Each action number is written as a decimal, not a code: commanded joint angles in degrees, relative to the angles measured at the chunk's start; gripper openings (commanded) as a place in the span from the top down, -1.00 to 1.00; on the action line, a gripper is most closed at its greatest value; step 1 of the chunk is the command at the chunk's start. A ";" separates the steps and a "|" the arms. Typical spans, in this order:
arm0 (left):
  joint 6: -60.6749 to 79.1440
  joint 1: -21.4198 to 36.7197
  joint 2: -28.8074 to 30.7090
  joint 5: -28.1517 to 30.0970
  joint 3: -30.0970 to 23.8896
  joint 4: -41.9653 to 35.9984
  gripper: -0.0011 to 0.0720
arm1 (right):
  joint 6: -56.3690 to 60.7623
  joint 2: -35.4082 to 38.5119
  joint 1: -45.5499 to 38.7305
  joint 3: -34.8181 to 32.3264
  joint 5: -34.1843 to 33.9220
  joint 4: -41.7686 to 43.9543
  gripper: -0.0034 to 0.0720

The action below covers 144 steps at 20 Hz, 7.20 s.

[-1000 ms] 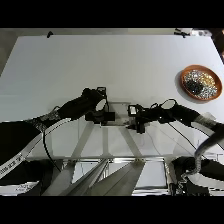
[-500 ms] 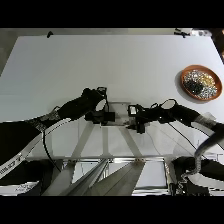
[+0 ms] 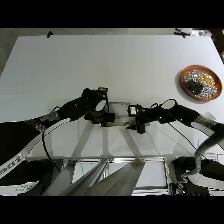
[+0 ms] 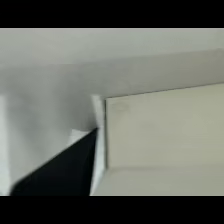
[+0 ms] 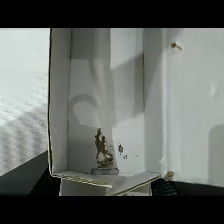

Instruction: Fold the box and place the chain.

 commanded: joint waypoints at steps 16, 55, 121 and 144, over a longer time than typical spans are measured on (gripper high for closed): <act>73.88 14.58 26.12 -0.02 -5.33 -7.45 -0.91 | 0.33 0.04 -0.02 0.02 -0.07 0.20 -0.10; 141.20 24.90 13.44 16.15 -27.36 -52.72 -0.97 | 0.33 0.04 -0.02 0.02 -0.04 0.20 -0.10; 140.82 22.32 10.32 20.94 -27.36 -57.81 0.28 | 0.35 0.04 -0.02 0.02 0.04 0.22 -0.10; 140.82 22.32 10.32 20.92 -27.36 -57.81 0.28 | 36.81 22.12 -0.09 0.02 5.25 -32.92 -0.96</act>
